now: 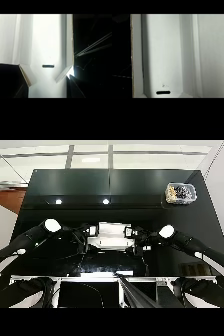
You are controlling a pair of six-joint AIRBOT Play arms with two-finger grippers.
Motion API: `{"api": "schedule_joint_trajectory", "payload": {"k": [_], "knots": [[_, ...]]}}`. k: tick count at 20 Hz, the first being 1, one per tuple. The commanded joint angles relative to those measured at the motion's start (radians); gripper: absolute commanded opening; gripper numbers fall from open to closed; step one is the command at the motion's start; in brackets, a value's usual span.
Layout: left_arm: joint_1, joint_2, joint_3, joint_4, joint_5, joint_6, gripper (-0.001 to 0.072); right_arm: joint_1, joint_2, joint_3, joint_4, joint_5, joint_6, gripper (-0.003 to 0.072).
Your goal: Fold the box and place the chain.
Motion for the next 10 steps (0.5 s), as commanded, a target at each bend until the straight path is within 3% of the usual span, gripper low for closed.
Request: {"api": "schedule_joint_trajectory", "payload": {"k": [1,3,4,5,9,10], "knots": [[-0.016,-0.005,0.0,-0.001,0.061,-0.013,0.0558,0.001,-0.001,0.0,0.0,0.0,0.0,0.046],[-0.016,-0.005,0.0,-0.001,0.056,-0.013,0.0529,0.001,-0.001,0.0,0.0,0.0,0.0,0.046],[-0.016,-0.004,0.0,-0.001,0.044,-0.013,0.0413,0.001,-0.001,0.0,0.0,0.0,0.0,0.046],[-0.016,-0.004,0.002,-0.001,0.023,-0.014,0.0352,0.001,-0.001,0.0,0.0,0.0,0.0,0.046],[-0.015,-0.004,0.01,-0.001,-0.043,-0.026,0.0333,0.001,-0.001,0.0,0.0,0.0,0.0,0.046],[-0.015,-0.004,0.01,-0.001,-0.04,-0.026,0.0236,0.001,-0.001,0.0,0.0,0.0,0.0,0.046]]}}
